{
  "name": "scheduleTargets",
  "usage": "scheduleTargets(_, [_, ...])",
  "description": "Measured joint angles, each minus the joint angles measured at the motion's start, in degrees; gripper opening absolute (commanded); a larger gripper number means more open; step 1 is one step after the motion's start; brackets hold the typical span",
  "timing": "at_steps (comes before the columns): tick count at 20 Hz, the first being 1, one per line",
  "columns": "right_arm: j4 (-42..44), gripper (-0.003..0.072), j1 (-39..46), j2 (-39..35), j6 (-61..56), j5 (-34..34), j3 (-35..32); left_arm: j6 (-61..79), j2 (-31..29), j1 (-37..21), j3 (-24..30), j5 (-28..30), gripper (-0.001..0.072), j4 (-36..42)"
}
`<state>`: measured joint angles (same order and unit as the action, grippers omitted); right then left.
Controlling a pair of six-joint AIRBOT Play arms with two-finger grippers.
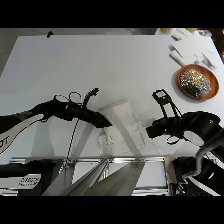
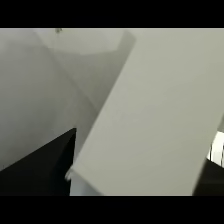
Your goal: Fold the box and place the chain.
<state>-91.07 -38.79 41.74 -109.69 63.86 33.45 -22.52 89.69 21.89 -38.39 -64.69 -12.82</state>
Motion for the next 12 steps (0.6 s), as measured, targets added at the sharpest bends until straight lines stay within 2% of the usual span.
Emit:
scheduleTargets(2, [0.0,0.0017,0.0,0.0,0.0,0.1,0.0,0.9,0.5,0.5,0.0,-0.1,0.0343,0.3])
scheduleTargets(4, [0.0,0.0017,0.0,0.0,0.0,0.3,0.0,1.7,0.7,0.5,0.0,-1.0,0.0207,-1.4])
scheduleTargets(5, [0.0,0.0017,0.0,0.0,0.0,0.5,0.0,2.3,0.7,0.4,0.0,-1.3,0.0186,-2.1])
scheduleTargets(6, [0.0,0.0017,0.0,0.0,0.0,0.7,0.0,2.9,0.7,0.3,0.0,-1.9,0.0111,-2.7])
scheduleTargets(7, [0.0,0.0017,0.0,0.0,0.0,0.9,0.0,3.5,0.8,0.3,-0.2,-2.1,0.0094,-3.3])
scheduleTargets(8, [0.1,0.0017,0.0,0.0,0.0,1.0,0.0,4.0,0.8,0.3,-0.6,-2.4,0.0029,-3.7])
scheduleTargets(9, [0.2,0.0017,0.0,0.0,0.0,1.0,0.0,4.6,0.8,0.3,-1.1,-2.6,0.0007,-4.0])
scheduleTargets(12, [1.4,0.0019,0.0,0.0,0.0,0.9,0.0,6.0,0.5,0.3,-3.8,-3.1,0.0006,-5.8])
